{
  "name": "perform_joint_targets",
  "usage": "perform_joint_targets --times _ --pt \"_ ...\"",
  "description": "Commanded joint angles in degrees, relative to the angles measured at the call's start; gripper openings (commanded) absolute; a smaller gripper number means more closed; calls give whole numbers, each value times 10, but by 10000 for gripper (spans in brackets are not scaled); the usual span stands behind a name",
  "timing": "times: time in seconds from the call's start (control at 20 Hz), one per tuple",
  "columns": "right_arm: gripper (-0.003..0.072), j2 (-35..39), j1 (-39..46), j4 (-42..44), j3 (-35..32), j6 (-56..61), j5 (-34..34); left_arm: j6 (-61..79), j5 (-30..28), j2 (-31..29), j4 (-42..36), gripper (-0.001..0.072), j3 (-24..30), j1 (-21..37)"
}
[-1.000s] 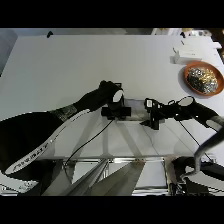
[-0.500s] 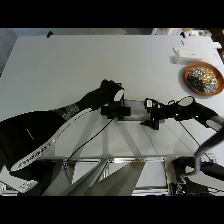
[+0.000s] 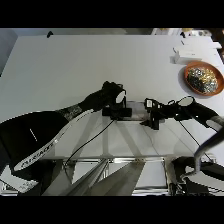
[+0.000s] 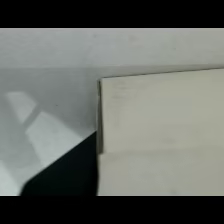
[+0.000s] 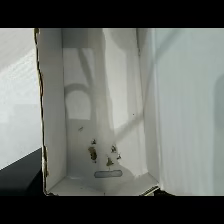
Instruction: Fold the box and place the chain.
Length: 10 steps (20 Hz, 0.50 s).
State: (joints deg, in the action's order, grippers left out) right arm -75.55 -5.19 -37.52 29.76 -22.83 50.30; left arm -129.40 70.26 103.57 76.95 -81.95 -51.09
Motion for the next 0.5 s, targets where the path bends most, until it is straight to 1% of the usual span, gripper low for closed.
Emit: perform_joint_targets --times 0.0,0.25,0.35,0.45 --pt "339 0 0 2 0 3 0 34 28 -17 3 298 0 5" --pt "339 0 0 2 0 3 0 120 43 -85 0 296 0 36" --pt "339 0 0 2 0 3 0 168 70 -116 0 295 0 51" --pt "339 0 0 2 0 3 0 215 122 -147 0 296 0 61"
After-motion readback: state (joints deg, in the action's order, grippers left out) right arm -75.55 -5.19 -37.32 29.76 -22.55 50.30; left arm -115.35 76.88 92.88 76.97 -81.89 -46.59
